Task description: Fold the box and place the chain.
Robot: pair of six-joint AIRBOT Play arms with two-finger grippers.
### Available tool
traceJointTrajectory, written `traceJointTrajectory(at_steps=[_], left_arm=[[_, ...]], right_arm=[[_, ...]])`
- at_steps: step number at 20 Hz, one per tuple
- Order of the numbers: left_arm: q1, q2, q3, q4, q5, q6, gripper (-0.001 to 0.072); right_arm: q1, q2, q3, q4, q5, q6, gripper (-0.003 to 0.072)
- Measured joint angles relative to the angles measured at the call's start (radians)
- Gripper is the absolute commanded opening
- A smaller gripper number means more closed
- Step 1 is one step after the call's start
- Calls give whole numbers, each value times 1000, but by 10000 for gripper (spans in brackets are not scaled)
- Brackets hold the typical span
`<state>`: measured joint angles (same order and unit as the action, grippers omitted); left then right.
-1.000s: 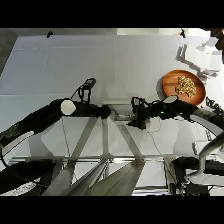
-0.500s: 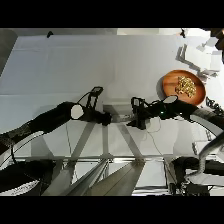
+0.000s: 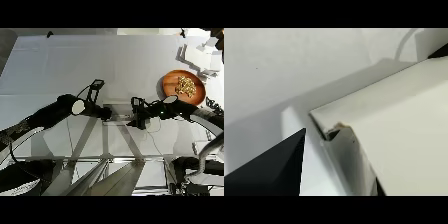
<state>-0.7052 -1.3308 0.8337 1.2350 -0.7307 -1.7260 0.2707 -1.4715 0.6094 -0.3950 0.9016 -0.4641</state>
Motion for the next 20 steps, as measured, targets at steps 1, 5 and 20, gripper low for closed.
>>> traceJointTrajectory(at_steps=[1, 5, 20], left_arm=[[0, 0, 11, 23, -20, -16, 433], [-11, -5, 30, 106, -68, -134, 432], [-140, -161, 155, 355, -201, -603, 123]], right_arm=[[0, 0, 0, 0, 0, 0, 515], [0, 0, 0, 0, 0, 0, 515], [0, 0, 0, 0, 0, 0, 515]])
